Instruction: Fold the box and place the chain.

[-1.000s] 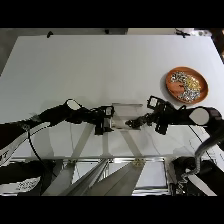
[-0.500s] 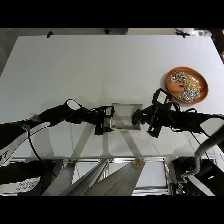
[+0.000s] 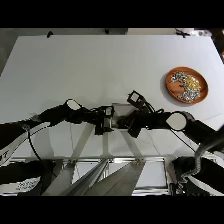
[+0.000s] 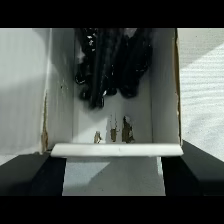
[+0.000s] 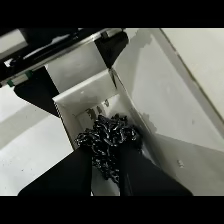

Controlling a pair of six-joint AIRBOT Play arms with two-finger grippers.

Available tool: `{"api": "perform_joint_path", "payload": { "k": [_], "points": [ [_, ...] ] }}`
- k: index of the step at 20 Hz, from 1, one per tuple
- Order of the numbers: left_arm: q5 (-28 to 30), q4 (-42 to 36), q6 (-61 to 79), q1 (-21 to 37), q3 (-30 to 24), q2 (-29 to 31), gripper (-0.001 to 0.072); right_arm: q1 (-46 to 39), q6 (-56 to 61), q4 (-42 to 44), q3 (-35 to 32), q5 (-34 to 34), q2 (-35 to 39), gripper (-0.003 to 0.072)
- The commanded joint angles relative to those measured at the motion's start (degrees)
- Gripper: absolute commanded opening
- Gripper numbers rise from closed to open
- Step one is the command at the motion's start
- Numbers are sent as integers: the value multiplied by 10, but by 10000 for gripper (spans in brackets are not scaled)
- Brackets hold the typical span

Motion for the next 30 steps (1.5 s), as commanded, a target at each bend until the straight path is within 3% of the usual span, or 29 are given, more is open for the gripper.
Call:
{"api": "perform_joint_path", "payload": {
  "k": [1, 2, 3, 6, 9, 13, 16, 19, 20, 21, 22, 30],
  "points": [
    [0, 0, 0, 0, 0, 0, 372, 9, 26, 15, 0, -14, -56, 115],
    [0, 0, 0, 0, 0, 0, 372, 9, 33, 14, 0, -14, -60, 183],
    [0, 0, 0, 0, 0, 0, 372, 8, 36, 14, 1, -14, -59, 200],
    [0, 0, 0, 0, 0, 0, 372, -1, 35, 19, 1, -19, -35, 200],
    [0, 0, 0, 0, 0, 0, 372, -56, 32, 14, 1, 16, 34, 199],
    [0, 0, 0, 0, 0, 0, 372, -175, -61, -65, 0, 178, 132, 194],
    [0, 0, 0, 0, 0, 0, 372, -244, -114, -153, -2, 270, 136, 195],
    [0, 0, 0, 0, 0, 0, 372, -254, -191, -161, -28, 247, 128, 197],
    [0, 0, 0, 0, 0, 0, 372, -254, -222, -156, -38, 236, 120, 235],
    [0, 0, 0, 0, 0, 0, 372, -254, -241, -155, -44, 228, 109, 351],
    [0, 0, 0, 0, 0, 0, 372, -254, -252, -155, -48, 221, 94, 420],
    [0, 0, 0, 0, 0, 0, 372, -184, -308, -45, -50, 127, -27, 391]
  ]
}}
